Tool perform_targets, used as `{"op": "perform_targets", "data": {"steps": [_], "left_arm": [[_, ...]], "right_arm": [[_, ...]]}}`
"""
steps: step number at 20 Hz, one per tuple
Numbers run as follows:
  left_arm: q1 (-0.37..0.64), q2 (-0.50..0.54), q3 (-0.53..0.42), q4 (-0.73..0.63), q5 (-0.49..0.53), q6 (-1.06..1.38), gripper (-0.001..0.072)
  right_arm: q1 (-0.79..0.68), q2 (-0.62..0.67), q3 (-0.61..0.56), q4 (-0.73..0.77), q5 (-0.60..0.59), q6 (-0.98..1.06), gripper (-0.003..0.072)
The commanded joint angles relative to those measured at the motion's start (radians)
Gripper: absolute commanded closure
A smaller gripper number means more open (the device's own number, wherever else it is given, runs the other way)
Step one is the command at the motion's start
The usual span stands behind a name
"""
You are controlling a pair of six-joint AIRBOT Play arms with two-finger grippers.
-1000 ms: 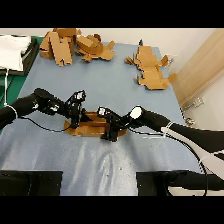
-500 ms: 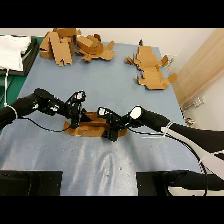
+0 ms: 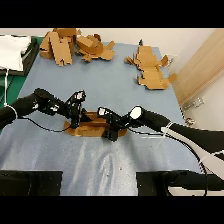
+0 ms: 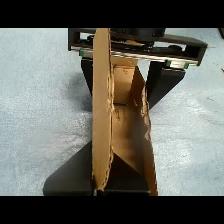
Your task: Fold the box.
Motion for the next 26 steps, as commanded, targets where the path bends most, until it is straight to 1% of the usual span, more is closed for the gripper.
{"op": "perform_targets", "data": {"steps": [1, 7, 10, 11, 12, 13, 15, 19, 24, 26], "left_arm": [[0.0, 0.0, 0.0, -0.01, 0.001, 0.001, 0.0694], [0.0, 0.0, 0.0, -0.016, 0.005, -0.03, 0.0693], [0.001, 0.0, 0.0, -0.016, 0.049, -0.122, 0.0693], [0.002, 0.0, 0.0, -0.016, 0.059, -0.14, 0.0646], [0.002, 0.0, 0.0, -0.017, 0.075, -0.147, 0.0362], [0.002, 0.0, 0.0, -0.029, 0.095, -0.211, 0.0172], [0.002, 0.0, 0.002, -0.034, 0.105, -0.286, 0.0174], [0.011, 0.013, 0.003, -0.032, 0.106, -0.295, 0.0174], [0.119, 0.121, 0.026, -0.031, 0.109, -0.378, 0.0174], [0.169, 0.17, 0.026, -0.007, 0.093, -0.423, 0.0174]], "right_arm": [[0.0, 0.0, 0.0, 0.0, 0.0, 0.0, 0.0178], [0.0, 0.0, 0.0, 0.0, 0.0, 0.0, 0.0178], [0.0, 0.0, 0.0, 0.0, 0.0, 0.0, 0.0178], [0.0, 0.0, 0.0, 0.0, 0.0, 0.0, 0.0178], [0.0, 0.0, 0.0, 0.0, 0.0, 0.0, 0.0179], [0.0, 0.0, 0.0, 0.0, 0.0, 0.0, 0.0179], [0.0, 0.0, 0.0, 0.0, -0.001, 0.0, 0.0179], [0.0, 0.0, 0.0, 0.0, 0.0, 0.0, 0.0179], [0.0, 0.0, 0.0, -0.011, 0.0, 0.0, 0.0179], [0.0, 0.0, 0.0, -0.011, 0.0, 0.0, 0.0179]]}}
